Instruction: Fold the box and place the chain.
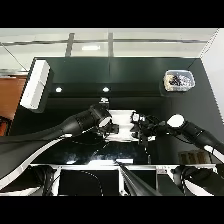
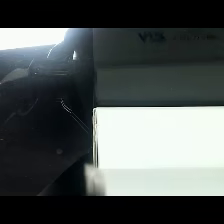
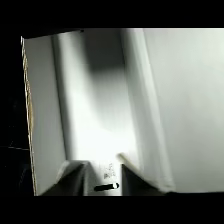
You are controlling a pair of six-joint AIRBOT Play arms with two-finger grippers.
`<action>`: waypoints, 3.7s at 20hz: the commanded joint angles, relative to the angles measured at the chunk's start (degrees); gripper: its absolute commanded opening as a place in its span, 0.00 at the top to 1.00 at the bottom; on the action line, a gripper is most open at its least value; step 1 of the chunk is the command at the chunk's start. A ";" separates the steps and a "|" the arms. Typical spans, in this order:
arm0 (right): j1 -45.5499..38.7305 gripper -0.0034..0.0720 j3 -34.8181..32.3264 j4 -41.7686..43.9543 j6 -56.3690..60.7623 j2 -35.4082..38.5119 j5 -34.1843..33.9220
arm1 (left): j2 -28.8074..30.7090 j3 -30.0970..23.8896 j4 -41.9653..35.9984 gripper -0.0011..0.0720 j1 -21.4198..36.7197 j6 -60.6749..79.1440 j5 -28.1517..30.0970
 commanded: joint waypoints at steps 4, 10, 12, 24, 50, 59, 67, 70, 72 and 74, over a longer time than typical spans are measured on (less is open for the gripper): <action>0.04 0.80 0.00 0.85 -0.02 -0.02 -0.63 | 0.00 0.02 -0.07 0.95 -0.02 0.09 0.22; -0.92 0.94 1.27 -3.23 13.62 1.73 0.20 | 0.00 0.02 -0.09 0.95 -0.02 0.09 1.88; -3.67 0.94 3.82 -13.00 27.04 3.82 6.51 | 0.00 0.02 -0.04 0.95 -0.02 0.09 1.81; -38.03 0.94 5.18 -23.21 80.37 7.54 18.38 | 0.00 0.02 -0.17 0.95 -0.02 0.09 1.53; -17.92 0.30 1.07 4.00 62.07 -2.45 22.80 | 0.00 0.02 -0.15 0.95 0.00 0.09 1.36; 1.81 0.30 13.64 -20.02 93.42 -2.45 10.71 | 0.00 0.02 -0.20 0.95 -0.02 0.09 1.22; 12.59 0.46 17.11 -40.35 112.87 -2.78 11.02 | 0.00 0.02 -0.20 0.95 -0.02 0.09 1.33; 15.21 0.46 17.49 -44.76 118.22 -3.32 11.58 | 0.00 0.02 -0.22 0.95 -0.02 0.09 1.33; 16.52 0.46 18.25 -44.78 119.19 -4.61 11.85 | 0.00 0.02 -0.22 0.95 -0.02 0.09 1.07; 16.98 0.46 19.41 -46.29 122.77 -6.75 14.32 | 0.00 0.02 -0.22 0.95 -0.02 0.09 1.18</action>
